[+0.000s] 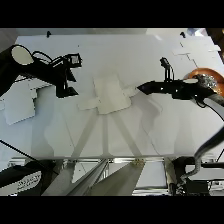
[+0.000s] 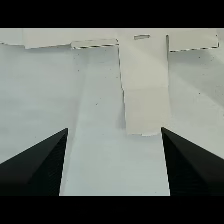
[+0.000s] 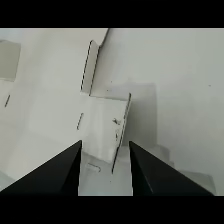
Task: Fold the box and place the chain.
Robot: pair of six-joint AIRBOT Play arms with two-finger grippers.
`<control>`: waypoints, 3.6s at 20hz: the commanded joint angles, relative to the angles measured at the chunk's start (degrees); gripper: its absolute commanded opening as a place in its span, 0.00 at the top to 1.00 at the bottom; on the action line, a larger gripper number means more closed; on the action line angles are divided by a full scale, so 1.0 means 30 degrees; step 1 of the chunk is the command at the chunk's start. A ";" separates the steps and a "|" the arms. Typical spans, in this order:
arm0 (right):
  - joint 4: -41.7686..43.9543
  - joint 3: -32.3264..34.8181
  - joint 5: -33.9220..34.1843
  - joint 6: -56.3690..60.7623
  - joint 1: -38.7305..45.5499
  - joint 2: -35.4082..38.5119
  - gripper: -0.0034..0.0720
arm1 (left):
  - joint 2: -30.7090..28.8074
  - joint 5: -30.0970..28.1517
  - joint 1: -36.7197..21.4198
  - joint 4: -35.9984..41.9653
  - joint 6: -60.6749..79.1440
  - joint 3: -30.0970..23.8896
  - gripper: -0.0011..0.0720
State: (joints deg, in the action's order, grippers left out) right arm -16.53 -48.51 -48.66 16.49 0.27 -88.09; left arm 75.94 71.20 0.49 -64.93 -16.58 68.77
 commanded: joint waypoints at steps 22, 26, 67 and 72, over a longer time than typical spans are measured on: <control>-1.3034 -1.2976 -0.8357 1.1839 -0.2645 -0.6309 0.50 | -0.0015 0.0000 -0.0015 0.0000 0.0007 0.0022 0.10; -1.2837 -1.2976 -0.7555 1.1817 -0.2922 -0.6958 0.51 | -0.0015 0.0000 -0.0015 0.0000 0.0007 0.0022 0.10; -0.0474 0.1217 0.6878 -0.0189 -0.3526 0.0867 0.95 | -0.0015 0.0000 -0.0015 0.0000 0.0007 0.0022 0.10; -0.0546 0.1217 0.7621 -0.0168 -0.3555 0.1341 0.94 | -0.0015 0.0000 -0.0015 0.0000 0.0007 0.0022 0.10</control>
State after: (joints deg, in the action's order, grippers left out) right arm -18.83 -45.32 -29.06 16.67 -9.93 -84.99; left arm 75.94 71.22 0.49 -64.93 -16.58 68.77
